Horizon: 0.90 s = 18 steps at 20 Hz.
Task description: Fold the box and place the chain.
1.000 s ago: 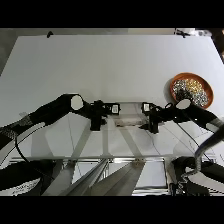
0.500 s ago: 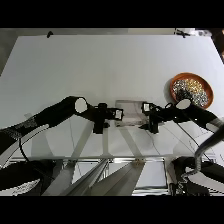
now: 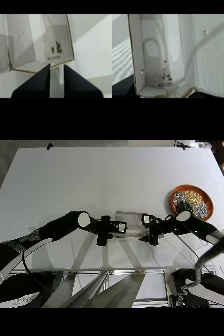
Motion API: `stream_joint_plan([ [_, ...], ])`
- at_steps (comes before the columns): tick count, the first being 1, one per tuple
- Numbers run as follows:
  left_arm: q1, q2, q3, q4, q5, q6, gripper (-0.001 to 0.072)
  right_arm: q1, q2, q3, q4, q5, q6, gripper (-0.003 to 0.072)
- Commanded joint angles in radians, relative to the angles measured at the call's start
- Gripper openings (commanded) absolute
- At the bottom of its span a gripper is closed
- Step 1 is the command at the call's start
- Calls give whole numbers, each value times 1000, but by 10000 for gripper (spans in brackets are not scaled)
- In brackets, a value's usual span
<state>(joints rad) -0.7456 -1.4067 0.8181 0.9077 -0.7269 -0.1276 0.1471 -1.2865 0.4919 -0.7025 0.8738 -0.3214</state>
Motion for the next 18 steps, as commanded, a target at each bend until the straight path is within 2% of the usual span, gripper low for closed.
stream_joint_plan([
  [1,-18,-1,1,-14,57,0,128,0,0,0,0,1,-1,414],
  [8,-47,-3,1,-40,93,0,128,0,0,0,0,1,-1,414],
  [15,-79,-47,1,-69,137,0,136,0,0,0,0,1,-1,414],
  [17,-79,-48,1,-69,143,0,166,0,0,0,0,1,-1,414],
  [18,-79,-48,1,-69,152,0,206,0,0,0,0,1,-1,414],
])
